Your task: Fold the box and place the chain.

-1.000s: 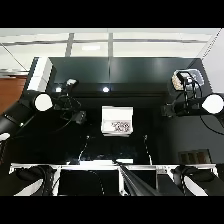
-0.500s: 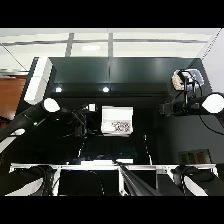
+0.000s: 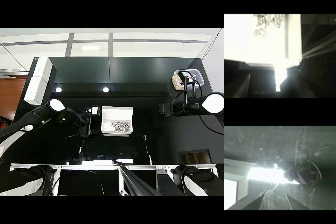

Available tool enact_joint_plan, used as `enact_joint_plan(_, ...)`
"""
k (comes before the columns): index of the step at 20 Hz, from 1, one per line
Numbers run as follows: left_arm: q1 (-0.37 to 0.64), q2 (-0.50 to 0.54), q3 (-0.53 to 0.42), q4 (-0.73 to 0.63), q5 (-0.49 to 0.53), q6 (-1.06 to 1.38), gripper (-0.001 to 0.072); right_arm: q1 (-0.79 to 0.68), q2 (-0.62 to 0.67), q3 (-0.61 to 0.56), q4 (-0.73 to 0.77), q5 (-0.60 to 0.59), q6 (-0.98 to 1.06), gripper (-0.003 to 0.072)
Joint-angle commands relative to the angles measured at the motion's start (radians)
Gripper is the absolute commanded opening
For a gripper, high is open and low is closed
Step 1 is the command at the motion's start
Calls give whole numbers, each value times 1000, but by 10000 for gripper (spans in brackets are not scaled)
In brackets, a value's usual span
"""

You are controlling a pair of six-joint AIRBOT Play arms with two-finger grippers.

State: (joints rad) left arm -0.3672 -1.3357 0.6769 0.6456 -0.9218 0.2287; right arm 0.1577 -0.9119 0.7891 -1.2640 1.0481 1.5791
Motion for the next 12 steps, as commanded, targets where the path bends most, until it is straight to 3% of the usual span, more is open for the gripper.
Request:
enact_joint_plan(1, -4, -7, 0, -79, 13, 34, 714, 0, 0, 0, 1, -4, 1, 308)
enact_joint_plan(10, -46, -8, 0, -74, 37, 34, 708, 0, 0, -1, 15, -30, 1, 308)
enact_joint_plan(11, -46, -8, 0, -76, 36, 34, 683, 0, 0, -1, 15, -30, 1, 307)
enact_joint_plan(12, -50, -8, 0, -78, 37, 34, 600, 0, 0, -1, 15, -33, 0, 308)
